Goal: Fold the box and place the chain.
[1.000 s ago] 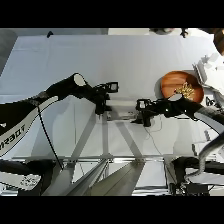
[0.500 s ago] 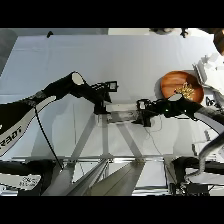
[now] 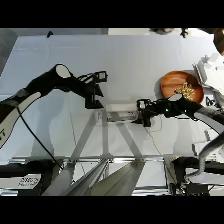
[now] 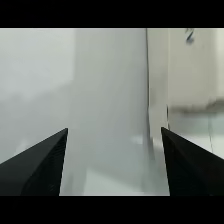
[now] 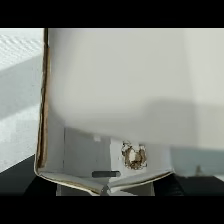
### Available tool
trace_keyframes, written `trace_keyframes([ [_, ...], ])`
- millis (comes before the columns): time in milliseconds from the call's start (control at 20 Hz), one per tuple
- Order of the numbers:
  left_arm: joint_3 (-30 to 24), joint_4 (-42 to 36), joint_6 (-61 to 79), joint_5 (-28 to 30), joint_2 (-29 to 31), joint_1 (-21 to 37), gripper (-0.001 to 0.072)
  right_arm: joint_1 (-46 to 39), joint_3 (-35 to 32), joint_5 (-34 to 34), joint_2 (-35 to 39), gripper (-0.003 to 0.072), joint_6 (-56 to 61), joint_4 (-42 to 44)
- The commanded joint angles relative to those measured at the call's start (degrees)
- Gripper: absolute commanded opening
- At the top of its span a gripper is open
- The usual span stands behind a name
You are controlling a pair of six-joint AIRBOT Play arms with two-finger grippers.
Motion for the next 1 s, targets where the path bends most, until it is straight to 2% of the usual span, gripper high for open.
trace_keyframes([
  [0,0.07,6.69,-0.96,-2.75,3.41,1.18,0.0590,0.00,0.02,0.02,0.00,0.0524,-0.04,0.00],
  [50,0.07,7.19,-1.51,-4.00,4.15,1.07,0.0434,0.00,0.02,0.02,0.00,0.0524,-0.04,0.00],
  [150,0.07,7.19,-2.10,-7.48,5.73,0.50,0.0040,0.00,0.02,0.02,0.00,0.0524,-0.04,0.00],
  [200,0.07,7.17,-2.10,-8.81,6.34,-0.02,0.0008,0.00,0.02,0.02,0.00,0.0524,-0.04,0.00],
  [450,0.07,4.20,-3.69,-19.47,7.04,-5.07,0.0006,0.00,0.02,0.02,0.00,0.0524,-0.04,0.00],
  [550,0.07,4.31,-3.85,-20.11,6.88,-7.78,0.0005,0.00,0.02,0.02,0.00,0.0524,-0.04,0.00],
  [700,0.04,2.99,-5.35,-15.67,6.82,-10.84,0.0005,0.00,0.02,0.02,0.00,0.0524,-0.04,0.00],
  [950,0.04,2.23,-8.74,-2.08,6.78,-12.04,0.0005,0.00,0.02,0.02,0.00,0.0524,-0.04,0.00],
])
